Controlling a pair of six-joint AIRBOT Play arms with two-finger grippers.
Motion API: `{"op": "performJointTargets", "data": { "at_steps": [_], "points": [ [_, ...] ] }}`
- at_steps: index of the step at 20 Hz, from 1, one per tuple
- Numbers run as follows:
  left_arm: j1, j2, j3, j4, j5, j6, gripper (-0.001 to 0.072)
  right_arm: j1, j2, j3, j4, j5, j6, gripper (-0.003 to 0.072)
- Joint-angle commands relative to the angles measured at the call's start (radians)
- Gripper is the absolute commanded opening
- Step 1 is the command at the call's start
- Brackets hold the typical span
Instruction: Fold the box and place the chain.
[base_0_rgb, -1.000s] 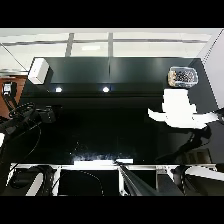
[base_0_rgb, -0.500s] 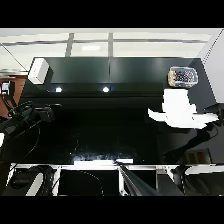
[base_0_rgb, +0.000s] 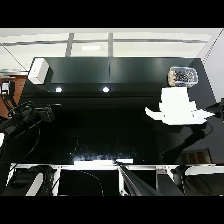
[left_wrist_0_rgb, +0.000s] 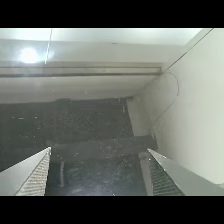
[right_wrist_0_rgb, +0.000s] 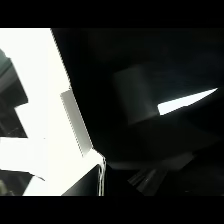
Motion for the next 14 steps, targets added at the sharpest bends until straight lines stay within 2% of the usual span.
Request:
{"op": "performJointTargets", "data": {
  "at_steps": [1, 7, 11, 14],
  "points": [
    [0.001, 0.000, 0.000, 0.000, -0.004, 0.000, 0.0705, 0.043, 0.111, -0.043, 0.002, -0.029, -0.012, 0.0045],
    [0.001, 0.000, 0.000, 0.000, -0.005, 0.000, 0.0705, 0.201, 0.345, -0.255, 0.032, -0.128, -0.010, 0.0044],
    [0.001, 0.000, 0.000, 0.000, -0.006, 0.000, 0.0705, 0.298, 0.450, -0.370, 0.055, -0.170, 0.023, 0.0044],
    [0.000, 0.000, 0.000, -0.001, -0.008, 0.000, 0.0705, 0.373, 0.505, -0.439, 0.132, -0.203, 0.023, 0.0044]
  ]
}}
